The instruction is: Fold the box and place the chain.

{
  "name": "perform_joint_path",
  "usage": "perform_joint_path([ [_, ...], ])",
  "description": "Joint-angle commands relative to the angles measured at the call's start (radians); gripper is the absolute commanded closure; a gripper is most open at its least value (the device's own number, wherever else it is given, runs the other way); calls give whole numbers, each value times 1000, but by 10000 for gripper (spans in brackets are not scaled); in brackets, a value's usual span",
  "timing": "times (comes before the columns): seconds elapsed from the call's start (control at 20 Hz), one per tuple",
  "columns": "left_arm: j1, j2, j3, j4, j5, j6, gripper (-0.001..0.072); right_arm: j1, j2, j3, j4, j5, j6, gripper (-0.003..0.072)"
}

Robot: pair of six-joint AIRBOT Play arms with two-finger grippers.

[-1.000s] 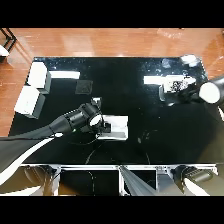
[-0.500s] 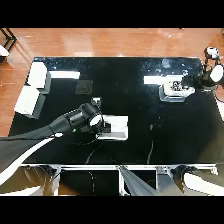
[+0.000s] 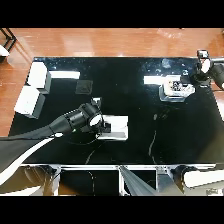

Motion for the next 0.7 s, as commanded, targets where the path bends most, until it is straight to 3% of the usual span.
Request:
perform_joint_path([
  [0.0,1,0,0,-2,23,0,689,-9,-37,16,-29,8,2,214],
  [0.65,1,0,0,-2,19,0,689,-9,-92,17,-4,3,2,216],
])
